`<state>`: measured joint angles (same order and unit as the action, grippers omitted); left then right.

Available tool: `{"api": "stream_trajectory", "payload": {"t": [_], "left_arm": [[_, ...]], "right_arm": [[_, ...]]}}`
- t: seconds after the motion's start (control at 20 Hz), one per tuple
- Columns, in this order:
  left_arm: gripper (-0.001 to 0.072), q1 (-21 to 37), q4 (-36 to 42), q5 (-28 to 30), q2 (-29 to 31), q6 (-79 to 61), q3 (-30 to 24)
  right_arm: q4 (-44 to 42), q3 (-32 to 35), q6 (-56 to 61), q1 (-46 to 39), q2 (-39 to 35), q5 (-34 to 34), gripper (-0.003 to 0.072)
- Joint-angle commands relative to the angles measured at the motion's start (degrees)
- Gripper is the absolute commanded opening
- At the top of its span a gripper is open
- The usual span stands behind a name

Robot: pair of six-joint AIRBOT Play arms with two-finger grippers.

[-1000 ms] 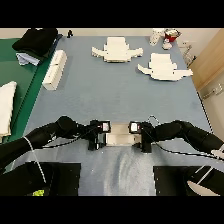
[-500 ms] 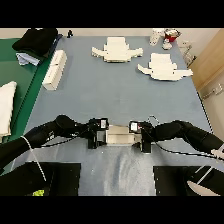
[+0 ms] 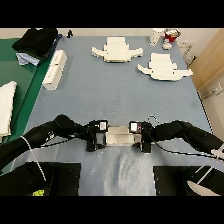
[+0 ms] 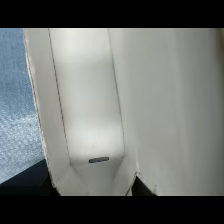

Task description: Fold the box.

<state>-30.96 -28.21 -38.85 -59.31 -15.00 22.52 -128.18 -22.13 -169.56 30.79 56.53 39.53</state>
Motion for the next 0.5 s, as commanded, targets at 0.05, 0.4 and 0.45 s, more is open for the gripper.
{"api": "stream_trajectory", "payload": {"t": [0.05,0.4,0.45], "left_arm": [[0.0693,-2.0,0.5,3.0,0.0,0.0,0.0],[0.0693,-4.8,4.0,5.3,-1.9,0.1,0.0],[0.0693,-4.8,4.1,5.7,-2.8,0.1,0.0]], "right_arm": [[0.0,0.0,0.0,0.0,-0.1,0.0,0.0497],[0.0,0.0,0.0,0.0,-0.1,0.0,0.0497],[0.0,0.0,0.0,0.0,-0.1,0.0,0.0497]]}}
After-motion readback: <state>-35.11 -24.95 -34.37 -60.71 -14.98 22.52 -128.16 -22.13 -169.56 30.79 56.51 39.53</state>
